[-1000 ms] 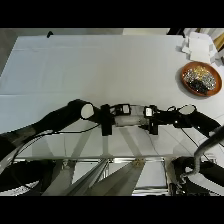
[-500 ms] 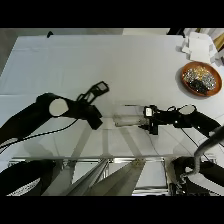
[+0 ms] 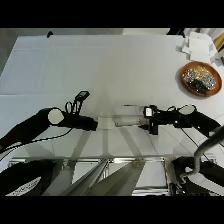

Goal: Fold the box and place the chain.

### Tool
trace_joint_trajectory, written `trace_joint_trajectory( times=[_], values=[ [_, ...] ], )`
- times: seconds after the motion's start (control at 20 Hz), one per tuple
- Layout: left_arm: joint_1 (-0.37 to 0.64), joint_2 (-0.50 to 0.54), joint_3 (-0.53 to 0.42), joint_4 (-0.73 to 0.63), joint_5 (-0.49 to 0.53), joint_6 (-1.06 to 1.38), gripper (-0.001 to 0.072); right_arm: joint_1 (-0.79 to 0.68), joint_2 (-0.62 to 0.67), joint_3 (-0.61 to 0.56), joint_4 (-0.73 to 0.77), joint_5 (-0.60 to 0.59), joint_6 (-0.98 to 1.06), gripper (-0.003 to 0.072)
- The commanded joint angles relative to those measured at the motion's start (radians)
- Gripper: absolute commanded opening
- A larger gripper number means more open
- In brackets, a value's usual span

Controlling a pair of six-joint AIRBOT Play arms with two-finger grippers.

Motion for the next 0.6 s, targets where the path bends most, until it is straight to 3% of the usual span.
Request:
trace_joint_trajectory(
  times=[0.0, 0.55],
  values=[
    [-0.008, -0.057, -0.019, -0.113, 0.076, 0.032, 0.0008, 0.001, 0.000, 0.001, 0.000, 0.000, 0.000, 0.0401],
    [-0.107, -0.057, -0.012, -0.275, 0.175, 0.164, 0.0006, 0.001, 0.000, 0.001, 0.000, 0.000, 0.000, 0.0401]
  ],
)
